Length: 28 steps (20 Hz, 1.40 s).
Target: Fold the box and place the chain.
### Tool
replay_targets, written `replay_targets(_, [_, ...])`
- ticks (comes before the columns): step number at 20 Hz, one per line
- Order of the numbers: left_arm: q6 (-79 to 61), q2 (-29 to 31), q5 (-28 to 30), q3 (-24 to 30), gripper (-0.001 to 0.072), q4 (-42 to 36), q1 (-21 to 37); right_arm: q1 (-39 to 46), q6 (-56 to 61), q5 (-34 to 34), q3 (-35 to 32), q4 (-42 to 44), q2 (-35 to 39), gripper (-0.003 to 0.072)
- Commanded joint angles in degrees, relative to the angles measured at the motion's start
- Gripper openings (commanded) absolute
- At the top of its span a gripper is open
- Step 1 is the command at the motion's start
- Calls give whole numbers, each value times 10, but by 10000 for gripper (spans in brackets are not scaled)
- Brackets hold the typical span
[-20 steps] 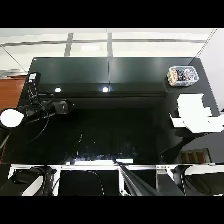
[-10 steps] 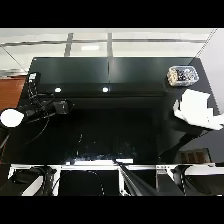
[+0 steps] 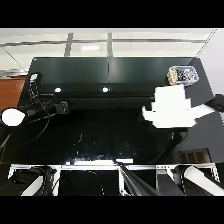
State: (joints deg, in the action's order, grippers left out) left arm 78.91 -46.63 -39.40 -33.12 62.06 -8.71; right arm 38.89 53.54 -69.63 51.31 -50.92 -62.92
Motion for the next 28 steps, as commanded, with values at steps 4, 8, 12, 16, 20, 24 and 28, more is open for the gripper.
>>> replay_targets(4, [-51, -68, -1, 0, 718, -127, -28, -237, -4, 203, -249, 227, 139, 19])
replay_targets(8, [-247, -184, -39, -28, 714, -383, -26, -438, 1, 373, -316, 271, 138, 19])
replay_targets(12, [-250, -323, -119, -114, 713, -364, -26, -514, 5, 421, -316, 271, 138, 19])
replay_targets(16, [-286, -422, -236, -184, 714, -370, -27, -515, 5, 405, -316, 272, 138, 20])
replay_targets(20, [-336, -513, -346, -271, 712, -371, -43, -515, 4, 396, -316, 271, 138, 20])
replay_targets(24, [-352, -575, -447, -353, 547, -326, -61, -515, 4, 396, -316, 269, 138, 20])
replay_targets(28, [-353, -612, -503, -405, 372, -256, -82, -515, 3, 396, -316, 269, 138, 19])
